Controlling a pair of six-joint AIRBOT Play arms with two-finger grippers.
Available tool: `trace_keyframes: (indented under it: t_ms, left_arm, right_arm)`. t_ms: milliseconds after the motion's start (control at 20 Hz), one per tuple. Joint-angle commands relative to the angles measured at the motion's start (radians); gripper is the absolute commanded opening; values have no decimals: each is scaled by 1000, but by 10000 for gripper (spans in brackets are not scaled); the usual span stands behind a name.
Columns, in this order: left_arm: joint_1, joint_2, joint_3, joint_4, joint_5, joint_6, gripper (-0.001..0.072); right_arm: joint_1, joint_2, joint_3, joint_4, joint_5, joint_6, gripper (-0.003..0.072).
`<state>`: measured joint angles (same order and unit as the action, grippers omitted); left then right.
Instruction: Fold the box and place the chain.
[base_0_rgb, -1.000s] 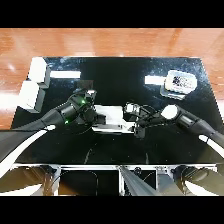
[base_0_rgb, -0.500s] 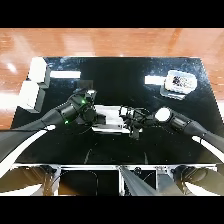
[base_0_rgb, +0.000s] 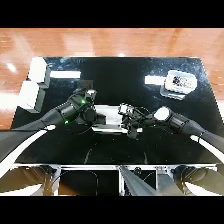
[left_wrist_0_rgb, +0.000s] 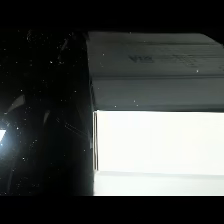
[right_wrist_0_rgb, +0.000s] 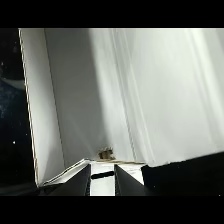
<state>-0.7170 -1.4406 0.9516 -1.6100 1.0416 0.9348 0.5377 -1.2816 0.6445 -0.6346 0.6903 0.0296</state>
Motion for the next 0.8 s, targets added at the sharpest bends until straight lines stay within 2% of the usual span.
trace_keyframes:
  t_ms: [0,50,200,250,300,350,500,600,650,700,750]
  left_arm:
    - [-1,0,0,0,1,0,22]
    - [-1,0,0,0,1,0,22]
    - [-1,0,0,0,1,0,22]
    - [-1,0,0,0,1,0,22]
    - [-1,0,0,0,1,0,22]
    - [-1,0,0,0,1,0,22]
    - [-1,0,0,0,1,0,22]
    - [-1,0,0,0,1,0,23]
    - [-1,0,0,0,1,0,22]
    - [-1,0,0,0,1,0,22]
    - [-1,0,0,0,1,0,22]
  right_arm:
    - [1,-1,1,11,1,-2,165]
    - [0,-1,1,11,1,-1,57]
    - [1,-1,1,14,1,-2,54]
    - [0,-1,1,15,1,-1,70]
    - [1,-1,1,18,1,-1,199]
    - [0,-1,1,18,0,-2,286]
    - [0,-1,1,19,0,-1,286]
    - [0,-1,1,18,1,-2,197]
    - [0,-1,1,19,1,-1,216]
    - [0,-1,1,28,1,-2,311]
    - [0,-1,1,35,-2,-2,336]
